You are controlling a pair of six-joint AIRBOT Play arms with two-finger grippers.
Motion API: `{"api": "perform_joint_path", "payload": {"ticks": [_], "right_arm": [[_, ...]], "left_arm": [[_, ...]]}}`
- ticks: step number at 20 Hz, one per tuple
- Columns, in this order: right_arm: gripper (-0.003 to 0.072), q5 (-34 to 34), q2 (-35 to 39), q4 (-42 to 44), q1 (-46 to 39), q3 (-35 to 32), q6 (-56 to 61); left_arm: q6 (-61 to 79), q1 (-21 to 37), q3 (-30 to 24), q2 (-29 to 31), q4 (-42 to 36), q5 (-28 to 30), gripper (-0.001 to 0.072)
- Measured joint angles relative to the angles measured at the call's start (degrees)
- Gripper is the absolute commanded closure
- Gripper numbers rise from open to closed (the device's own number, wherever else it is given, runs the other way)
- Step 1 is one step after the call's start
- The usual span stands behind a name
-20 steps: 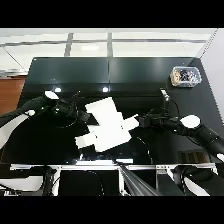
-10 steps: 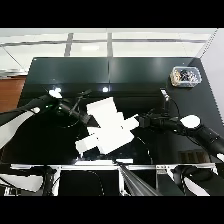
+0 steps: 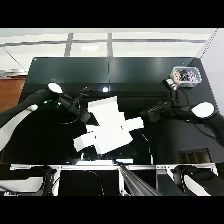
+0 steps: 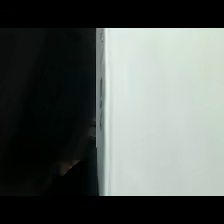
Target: Fold the box and place the chain.
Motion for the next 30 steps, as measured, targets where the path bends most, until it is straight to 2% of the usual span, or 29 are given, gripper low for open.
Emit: {"api": "perform_joint_path", "payload": {"ticks": [3, 5, 8, 10, 13, 18, 23, 30], "right_arm": [[-0.0019, 1.1, 0.0, -9.7, -3.1, 3.1, 0.0], [-0.0019, 0.6, 0.0, -11.5, -4.0, 4.0, 0.0], [-0.0019, 1.9, 0.0, -10.3, -4.1, 4.4, -2.5], [-0.0020, 3.7, 0.0, -9.7, -2.8, 3.9, -8.8], [-0.0019, 4.8, 0.0, -9.3, 1.2, 1.9, -19.0], [-0.0019, 2.5, -0.5, -8.9, 10.5, -1.3, -30.0], [-0.0019, 0.0, -1.1, -8.8, 17.3, -2.3, -35.9], [-0.0019, -1.3, -5.2, -8.7, 23.8, -4.4, -37.9]], "left_arm": [[8.6, -2.8, -8.7, 9.4, -0.4, 12.3, 0.0681], [18.3, -4.8, -12.1, 13.0, -0.7, 18.8, 0.0682], [28.6, -7.5, -12.7, 13.9, -0.3, 23.6, 0.0682], [32.7, -9.0, -11.2, 12.2, 1.8, 25.8, 0.0681], [35.4, -10.2, -7.5, 7.9, 4.7, 27.0, 0.0681], [36.8, -11.1, -2.8, 2.3, 4.5, 26.8, 0.0681], [37.1, -11.5, -1.4, 0.6, 2.3, 26.8, 0.0682], [37.2, -11.5, -1.0, 0.2, 1.6, 26.6, 0.0682]]}}
